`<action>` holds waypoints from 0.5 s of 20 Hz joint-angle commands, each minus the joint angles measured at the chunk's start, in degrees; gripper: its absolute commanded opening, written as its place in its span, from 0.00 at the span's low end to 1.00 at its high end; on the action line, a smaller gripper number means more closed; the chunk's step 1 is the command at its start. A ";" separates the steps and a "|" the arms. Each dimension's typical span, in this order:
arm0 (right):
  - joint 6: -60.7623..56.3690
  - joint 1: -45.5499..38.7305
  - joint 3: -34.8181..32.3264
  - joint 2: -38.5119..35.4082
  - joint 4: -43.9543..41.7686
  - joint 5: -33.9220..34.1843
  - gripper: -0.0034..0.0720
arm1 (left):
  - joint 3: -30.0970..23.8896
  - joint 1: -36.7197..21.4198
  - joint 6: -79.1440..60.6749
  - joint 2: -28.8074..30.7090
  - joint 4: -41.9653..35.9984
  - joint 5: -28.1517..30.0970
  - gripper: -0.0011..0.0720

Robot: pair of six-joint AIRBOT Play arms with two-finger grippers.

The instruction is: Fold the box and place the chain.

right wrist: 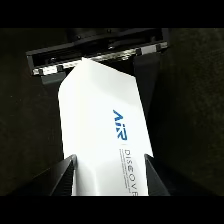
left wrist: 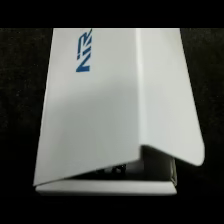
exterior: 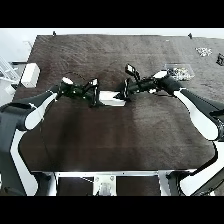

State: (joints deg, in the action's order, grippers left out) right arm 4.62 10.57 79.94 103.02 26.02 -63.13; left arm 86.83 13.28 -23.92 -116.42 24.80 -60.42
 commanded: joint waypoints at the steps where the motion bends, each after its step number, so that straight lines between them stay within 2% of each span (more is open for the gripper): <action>1: 1.03 0.00 0.66 -0.68 -1.57 0.55 0.69 | -0.02 0.04 -0.09 0.02 0.02 -0.11 0.51; 4: 1.29 -0.04 0.63 -0.94 -1.22 0.57 0.67 | -0.02 0.04 -0.11 0.02 0.02 -0.11 0.51; 6: 2.03 -0.02 0.61 -0.94 -1.14 0.55 0.58 | -0.02 0.04 -0.11 0.02 0.02 -0.11 0.51; 10: 2.08 -0.02 0.61 -0.94 -1.14 0.48 0.51 | -0.02 0.04 -0.11 0.02 0.02 -0.11 0.51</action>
State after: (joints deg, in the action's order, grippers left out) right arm 6.42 10.57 80.49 102.13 24.86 -62.70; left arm 86.83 13.28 -23.99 -116.42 24.80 -60.47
